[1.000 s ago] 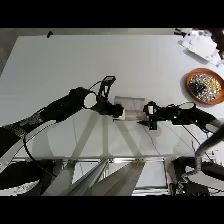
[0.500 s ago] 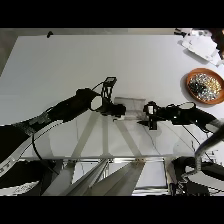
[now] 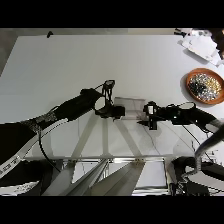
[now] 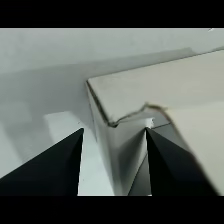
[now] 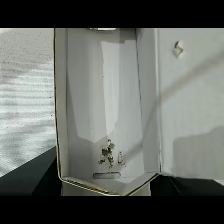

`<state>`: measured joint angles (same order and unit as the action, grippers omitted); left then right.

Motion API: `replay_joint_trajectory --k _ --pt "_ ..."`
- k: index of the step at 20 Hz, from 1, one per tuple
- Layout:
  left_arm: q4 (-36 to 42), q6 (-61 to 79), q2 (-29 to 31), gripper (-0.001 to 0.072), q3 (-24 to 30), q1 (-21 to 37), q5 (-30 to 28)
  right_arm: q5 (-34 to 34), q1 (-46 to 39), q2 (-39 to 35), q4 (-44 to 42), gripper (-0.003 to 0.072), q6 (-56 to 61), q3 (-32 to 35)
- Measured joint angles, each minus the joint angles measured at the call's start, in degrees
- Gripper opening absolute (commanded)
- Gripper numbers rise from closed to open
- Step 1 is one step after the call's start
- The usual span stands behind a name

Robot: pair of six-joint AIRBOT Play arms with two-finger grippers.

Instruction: Fold the box and place the chain.

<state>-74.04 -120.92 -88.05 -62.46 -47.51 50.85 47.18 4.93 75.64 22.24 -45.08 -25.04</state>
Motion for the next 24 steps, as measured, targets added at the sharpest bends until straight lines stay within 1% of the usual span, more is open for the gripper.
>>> replay_joint_trajectory --k 4,6,10,13,18,24 --pt "-0.46 -0.63 -0.35 0.0399 -1.9 0.2 2.62 -0.02 0.0 0.0 0.02 0.0419 0.0 0.0" --pt "-0.83 -0.13 -1.55 0.0399 -4.63 0.37 4.59 -0.02 0.0 0.0 0.02 0.0419 0.0 0.0" --pt "-1.18 0.94 -5.31 0.0399 -11.1 0.63 11.21 -0.02 0.0 0.0 0.02 0.0419 0.0 0.0" --pt "-1.22 1.33 -7.08 0.0399 -13.94 0.94 14.95 -0.02 0.0 0.0 0.02 0.0419 0.02 0.0" --pt "0.33 1.4 -10.08 0.0398 -15.58 1.07 19.56 0.0 0.0 0.0 0.0 0.0419 0.02 0.0" --pt "0.9 1.38 -11.63 0.0391 -15.93 0.9 18.97 -0.02 0.0 0.0 0.0 0.0419 0.02 0.0"
